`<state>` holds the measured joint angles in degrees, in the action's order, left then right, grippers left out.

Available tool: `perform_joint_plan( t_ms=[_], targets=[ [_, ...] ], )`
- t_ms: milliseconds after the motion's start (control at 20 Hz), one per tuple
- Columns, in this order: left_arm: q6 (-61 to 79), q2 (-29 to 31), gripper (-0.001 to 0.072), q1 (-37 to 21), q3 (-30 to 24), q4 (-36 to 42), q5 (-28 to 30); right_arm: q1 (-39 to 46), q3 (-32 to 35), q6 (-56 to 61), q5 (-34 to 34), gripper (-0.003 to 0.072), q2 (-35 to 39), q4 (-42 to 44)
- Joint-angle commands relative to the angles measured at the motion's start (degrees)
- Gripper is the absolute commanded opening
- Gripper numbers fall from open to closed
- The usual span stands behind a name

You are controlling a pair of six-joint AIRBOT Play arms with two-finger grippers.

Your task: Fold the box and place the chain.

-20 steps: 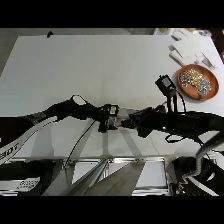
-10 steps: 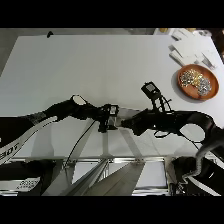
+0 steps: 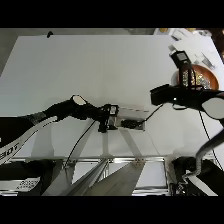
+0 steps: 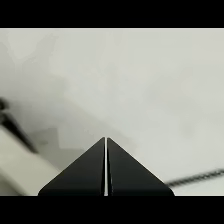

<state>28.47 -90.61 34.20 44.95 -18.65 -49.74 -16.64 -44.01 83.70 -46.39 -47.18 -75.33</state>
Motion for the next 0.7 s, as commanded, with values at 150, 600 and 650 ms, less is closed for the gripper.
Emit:
perform_joint_plan(
  t_ms=[150,600,650],
  targets=[
    [0.0,0.0,0.0038,0.0,0.1,0.0,0.0,11.9,0.9,2.0,-3.9,0.0043,-15.0,-7.3],
    [0.0,0.0,0.0038,0.0,0.0,0.0,0.0,11.9,0.9,2.0,-2.6,0.0388,-25.5,-7.2],
    [0.0,0.0,0.0038,0.0,0.0,0.0,0.0,11.9,0.9,2.0,-2.3,0.0388,-26.1,-7.2]
  ],
)
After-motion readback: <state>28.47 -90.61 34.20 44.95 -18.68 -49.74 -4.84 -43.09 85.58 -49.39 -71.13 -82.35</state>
